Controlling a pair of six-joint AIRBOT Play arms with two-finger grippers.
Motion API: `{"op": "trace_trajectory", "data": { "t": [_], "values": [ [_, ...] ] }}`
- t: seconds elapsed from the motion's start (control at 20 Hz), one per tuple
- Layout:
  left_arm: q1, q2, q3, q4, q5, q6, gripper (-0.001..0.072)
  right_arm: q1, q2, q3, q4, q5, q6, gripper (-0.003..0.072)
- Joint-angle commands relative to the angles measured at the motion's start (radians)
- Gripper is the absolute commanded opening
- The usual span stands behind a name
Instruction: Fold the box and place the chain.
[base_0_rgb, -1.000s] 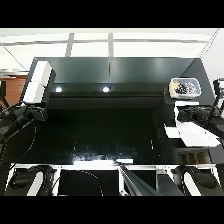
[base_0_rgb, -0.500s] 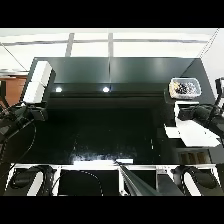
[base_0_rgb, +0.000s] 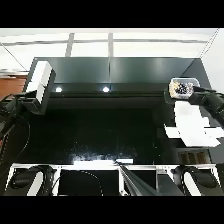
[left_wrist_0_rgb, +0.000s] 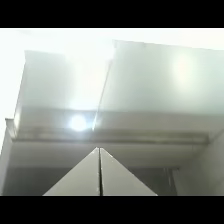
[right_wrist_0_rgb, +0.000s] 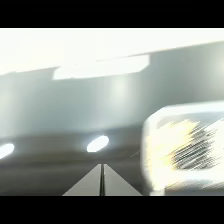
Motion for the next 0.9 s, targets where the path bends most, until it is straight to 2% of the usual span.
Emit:
{"op": "trace_trajectory", "data": {
  "t": [0.0, 0.1, 0.2, 0.25, 0.3, 0.35, 0.4, 0.55, 0.75, 0.85],
  "values": [
    [0.000, -0.001, -0.001, -0.010, 0.050, 0.000, 0.0028, -0.146, -0.084, 0.004, -0.166, -0.246, 0.016, 0.0022],
    [0.000, -0.001, -0.002, -0.010, 0.051, 0.000, 0.0028, -0.386, -0.224, 0.062, -0.126, -0.251, 0.069, 0.0023],
    [0.000, -0.002, -0.007, -0.011, 0.051, 0.000, 0.0028, -0.618, -0.399, 0.189, -0.100, -0.080, 0.087, 0.0024],
    [0.000, -0.004, -0.007, -0.011, 0.047, 0.000, 0.0031, -0.709, -0.486, 0.262, -0.103, 0.044, 0.087, 0.0279],
    [0.000, -0.010, -0.007, -0.015, 0.038, 0.000, 0.0104, -0.790, -0.579, 0.344, -0.110, 0.200, 0.072, 0.0720],
    [0.000, -0.016, -0.007, -0.017, 0.022, 0.000, 0.0348, -0.848, -0.661, 0.420, -0.132, 0.346, 0.050, 0.0720],
    [-0.005, -0.029, -0.007, -0.013, 0.000, 0.001, 0.0720, -0.888, -0.724, 0.472, -0.163, 0.454, 0.042, 0.0720],
    [-0.021, -0.073, -0.007, -0.011, -0.100, 0.004, 0.0713, -0.960, -0.861, 0.550, -0.261, 0.697, 0.016, 0.0720],
    [-0.072, -0.118, -0.006, -0.016, -0.124, 0.001, 0.0712, -0.966, -0.940, 0.554, -0.192, 0.867, -0.283, 0.0720],
    [-0.100, -0.125, -0.006, -0.016, -0.119, 0.001, 0.0712, -0.949, -0.950, 0.554, -0.170, 0.891, -0.365, 0.0720]
  ]
}}
